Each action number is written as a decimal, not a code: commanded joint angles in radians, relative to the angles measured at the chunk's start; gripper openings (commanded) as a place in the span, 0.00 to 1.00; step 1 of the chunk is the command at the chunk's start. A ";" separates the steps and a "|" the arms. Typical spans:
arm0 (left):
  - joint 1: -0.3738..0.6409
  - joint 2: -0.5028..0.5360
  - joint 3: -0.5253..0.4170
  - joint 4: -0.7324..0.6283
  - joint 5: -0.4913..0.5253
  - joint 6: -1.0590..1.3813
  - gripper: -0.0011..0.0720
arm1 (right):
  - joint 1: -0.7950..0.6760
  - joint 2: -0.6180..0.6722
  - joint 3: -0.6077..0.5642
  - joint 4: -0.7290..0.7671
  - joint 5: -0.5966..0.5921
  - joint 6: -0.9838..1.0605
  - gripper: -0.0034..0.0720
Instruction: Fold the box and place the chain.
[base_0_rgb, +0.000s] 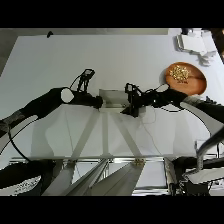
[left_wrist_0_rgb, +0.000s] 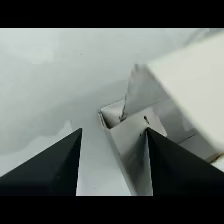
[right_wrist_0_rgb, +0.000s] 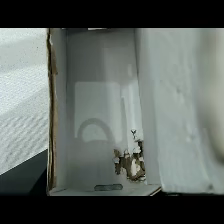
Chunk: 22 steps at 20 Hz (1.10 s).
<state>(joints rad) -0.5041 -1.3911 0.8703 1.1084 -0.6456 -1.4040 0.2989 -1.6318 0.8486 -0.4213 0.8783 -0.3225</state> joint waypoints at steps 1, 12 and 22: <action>-0.010 -0.065 0.121 0.152 -0.187 -0.251 0.66 | -0.001 0.001 0.001 0.000 0.000 0.000 0.57; -0.172 -0.232 0.320 0.449 -0.362 -0.547 0.49 | -0.001 0.001 0.001 0.000 0.000 0.000 0.57; -0.161 -0.207 0.320 0.358 -0.406 -0.556 0.11 | -0.001 0.001 0.001 0.000 0.000 0.000 0.57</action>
<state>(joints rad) -0.6708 -1.6138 1.1889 1.4807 -1.0328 -1.9495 0.2985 -1.6318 0.8486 -0.4252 0.8845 -0.3279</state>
